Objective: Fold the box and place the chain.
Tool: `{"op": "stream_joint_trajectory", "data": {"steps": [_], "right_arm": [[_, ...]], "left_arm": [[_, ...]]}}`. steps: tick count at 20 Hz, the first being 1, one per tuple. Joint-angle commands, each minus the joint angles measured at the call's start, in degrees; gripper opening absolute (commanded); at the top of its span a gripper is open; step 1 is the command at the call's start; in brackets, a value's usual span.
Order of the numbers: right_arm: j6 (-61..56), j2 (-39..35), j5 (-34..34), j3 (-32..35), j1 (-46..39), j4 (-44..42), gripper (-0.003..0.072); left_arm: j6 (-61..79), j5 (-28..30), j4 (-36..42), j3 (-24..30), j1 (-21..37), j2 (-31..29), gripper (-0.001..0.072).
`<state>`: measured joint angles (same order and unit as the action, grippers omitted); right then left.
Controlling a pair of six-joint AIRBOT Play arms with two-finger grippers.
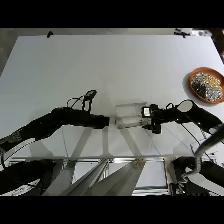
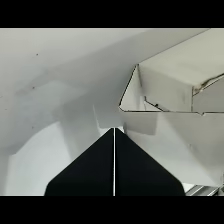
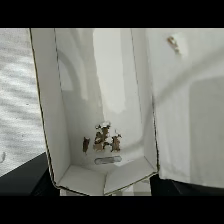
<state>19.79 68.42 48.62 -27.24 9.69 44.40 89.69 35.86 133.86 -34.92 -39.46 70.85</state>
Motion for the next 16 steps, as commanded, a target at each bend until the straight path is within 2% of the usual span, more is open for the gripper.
{"op": "stream_joint_trajectory", "data": {"steps": [1, 4, 5, 6, 7, 10, 16], "right_arm": [[0.00, -0.02, 0.00, -0.04, 0.00, -0.02, 0.0433], [0.00, -0.02, 0.00, -0.04, 0.00, -0.02, 0.0433], [-0.02, -0.02, 0.00, -0.04, 0.00, -0.02, 0.0433], [0.00, -0.04, 0.00, -0.04, 0.00, -0.02, 0.0433], [0.00, -0.02, 0.00, -0.04, 0.00, -0.02, 0.0433], [-0.02, -0.02, 0.00, -0.04, 0.00, -0.02, 0.0433], [0.00, -0.02, 0.00, -0.04, 0.00, -0.02, 0.0433]], "left_arm": [[5.40, -0.92, 5.62, 0.02, -0.11, 0.02, 0.0008], [13.07, 0.26, 11.15, 0.00, -0.26, -0.09, 0.0016], [14.29, 0.35, 11.96, 0.00, -0.26, -0.42, 0.0046], [15.21, 0.37, 12.55, 0.00, -0.26, -1.01, 0.0146], [15.80, 0.35, 12.94, 0.00, -0.24, -1.70, 0.0176], [15.78, 0.26, 13.07, 0.00, -0.17, -3.32, 0.0176], [15.74, -0.76, 13.88, 0.00, -0.28, -2.64, 0.0177]]}}
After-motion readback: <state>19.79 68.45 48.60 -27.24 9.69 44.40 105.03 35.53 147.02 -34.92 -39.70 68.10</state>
